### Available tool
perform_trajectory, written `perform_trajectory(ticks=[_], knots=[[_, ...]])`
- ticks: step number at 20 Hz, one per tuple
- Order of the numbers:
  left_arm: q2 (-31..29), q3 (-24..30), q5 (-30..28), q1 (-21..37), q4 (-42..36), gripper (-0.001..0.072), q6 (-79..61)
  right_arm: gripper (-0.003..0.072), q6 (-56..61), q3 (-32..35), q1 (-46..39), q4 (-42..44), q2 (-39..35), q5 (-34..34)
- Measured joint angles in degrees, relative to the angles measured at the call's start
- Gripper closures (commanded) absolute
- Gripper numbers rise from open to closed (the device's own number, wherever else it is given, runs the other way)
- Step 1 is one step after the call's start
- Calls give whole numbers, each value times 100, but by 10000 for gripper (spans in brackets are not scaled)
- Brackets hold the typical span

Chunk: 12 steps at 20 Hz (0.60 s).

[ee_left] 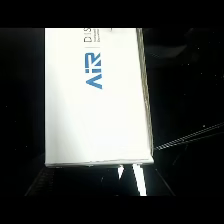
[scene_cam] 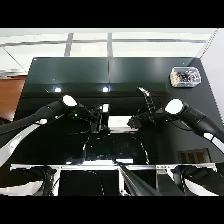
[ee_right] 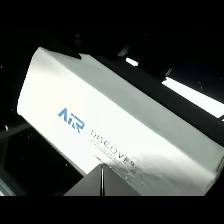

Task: Fold the box and place the chain.

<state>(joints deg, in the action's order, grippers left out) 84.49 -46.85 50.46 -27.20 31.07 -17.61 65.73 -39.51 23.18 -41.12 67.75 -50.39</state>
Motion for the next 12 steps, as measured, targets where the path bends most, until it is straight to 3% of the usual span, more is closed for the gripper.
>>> perform_trajectory(ticks=[5, 10, 11, 12], knots=[[0, 0, 2, 0, -28, 366, 13, 673, 120, 4, -7, -125, -94, 33], [-31, -50, 81, 44, 28, 337, 111, 673, 140, -669, -391, -133, -538, -717], [-63, -85, 96, 74, 105, 202, 262, 673, 140, -822, -564, -116, -682, -883], [-118, -127, 90, 109, 210, -11, 466, 673, 142, -929, -745, -131, -820, -1086]])
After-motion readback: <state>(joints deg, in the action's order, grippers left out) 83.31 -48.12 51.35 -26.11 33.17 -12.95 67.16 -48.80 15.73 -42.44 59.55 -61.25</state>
